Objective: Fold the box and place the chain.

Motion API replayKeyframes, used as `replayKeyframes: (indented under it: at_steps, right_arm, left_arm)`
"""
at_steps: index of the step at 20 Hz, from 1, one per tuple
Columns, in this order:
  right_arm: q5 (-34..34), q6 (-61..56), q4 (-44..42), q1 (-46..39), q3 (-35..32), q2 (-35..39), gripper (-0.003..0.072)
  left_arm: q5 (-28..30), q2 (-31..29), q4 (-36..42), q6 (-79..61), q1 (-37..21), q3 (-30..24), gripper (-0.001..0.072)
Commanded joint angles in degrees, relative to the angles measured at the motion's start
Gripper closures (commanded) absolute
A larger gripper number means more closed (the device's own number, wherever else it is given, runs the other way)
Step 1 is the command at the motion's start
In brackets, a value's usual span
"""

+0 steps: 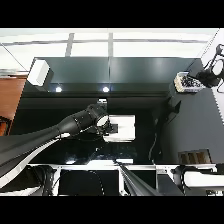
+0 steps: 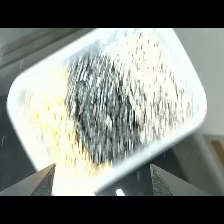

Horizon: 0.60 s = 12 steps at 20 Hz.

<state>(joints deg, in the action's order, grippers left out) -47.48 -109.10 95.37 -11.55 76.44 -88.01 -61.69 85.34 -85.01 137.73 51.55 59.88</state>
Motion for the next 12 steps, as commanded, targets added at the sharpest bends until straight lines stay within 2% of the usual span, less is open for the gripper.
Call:
replayKeyframes:
  at_steps: [1,5,6,10,12]
  right_arm:
    - [-2.9,1.4,-2.9,-1.5,10.1,-10.4,-0.0034]
    - [-0.5,1.4,-2.9,-1.5,10.6,-14.7,-0.0029]
    - [0.2,1.4,-3.0,-1.5,10.6,-15.4,0.0076]
    - [-0.2,1.4,-3.5,-1.5,10.6,-16.6,0.0083]
    - [-0.5,1.4,-3.5,-1.5,10.6,-16.5,0.0439]
  left_arm:
    - [-0.1,0.0,0.0,0.0,0.0,0.0,0.0681]
    - [0.2,0.0,0.0,0.0,0.0,0.0,0.0681]
    - [0.2,0.0,0.0,0.0,0.0,0.0,0.0681]
    - [0.2,0.0,0.0,0.0,0.0,0.0,0.0681]
    - [0.2,0.0,0.0,0.0,0.0,0.0,0.0681]
